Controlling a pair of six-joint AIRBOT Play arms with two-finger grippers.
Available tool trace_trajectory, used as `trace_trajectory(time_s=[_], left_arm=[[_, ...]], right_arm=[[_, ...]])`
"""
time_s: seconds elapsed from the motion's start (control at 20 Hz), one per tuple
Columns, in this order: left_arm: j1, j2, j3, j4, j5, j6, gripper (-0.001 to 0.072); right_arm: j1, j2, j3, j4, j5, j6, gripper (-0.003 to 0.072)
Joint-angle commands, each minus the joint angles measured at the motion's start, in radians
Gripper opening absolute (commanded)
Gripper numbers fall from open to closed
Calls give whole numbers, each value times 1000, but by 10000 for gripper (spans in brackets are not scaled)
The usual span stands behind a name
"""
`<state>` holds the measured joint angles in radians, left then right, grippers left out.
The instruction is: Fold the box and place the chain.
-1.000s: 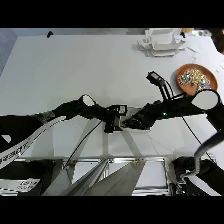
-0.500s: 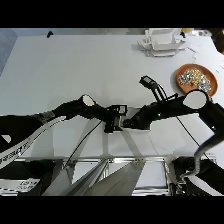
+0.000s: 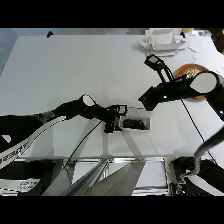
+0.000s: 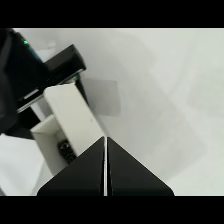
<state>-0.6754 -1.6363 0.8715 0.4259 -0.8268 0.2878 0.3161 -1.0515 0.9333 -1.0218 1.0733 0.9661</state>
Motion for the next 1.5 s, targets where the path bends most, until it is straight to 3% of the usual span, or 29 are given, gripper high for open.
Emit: trace_trajectory(time_s=[0.0,0.1,0.2,0.35,0.45,1.0,1.45], left_arm=[[1,0,1,0,0,0,10],[0,0,1,0,0,0,10],[1,0,1,0,0,0,10],[1,0,1,0,0,0,10],[1,0,1,0,0,0,10],[1,0,1,0,0,0,10],[1,0,1,0,0,0,10]], right_arm=[[-4,-74,10,7,-3,-88,19],[26,-76,1,3,-3,-193,23],[40,-76,-28,3,-11,-249,125],[40,-75,-87,-12,-21,-262,138],[40,-69,-111,-13,-16,-269,193],[40,150,-282,-19,25,-341,202],[40,195,-290,47,2,-347,213]])
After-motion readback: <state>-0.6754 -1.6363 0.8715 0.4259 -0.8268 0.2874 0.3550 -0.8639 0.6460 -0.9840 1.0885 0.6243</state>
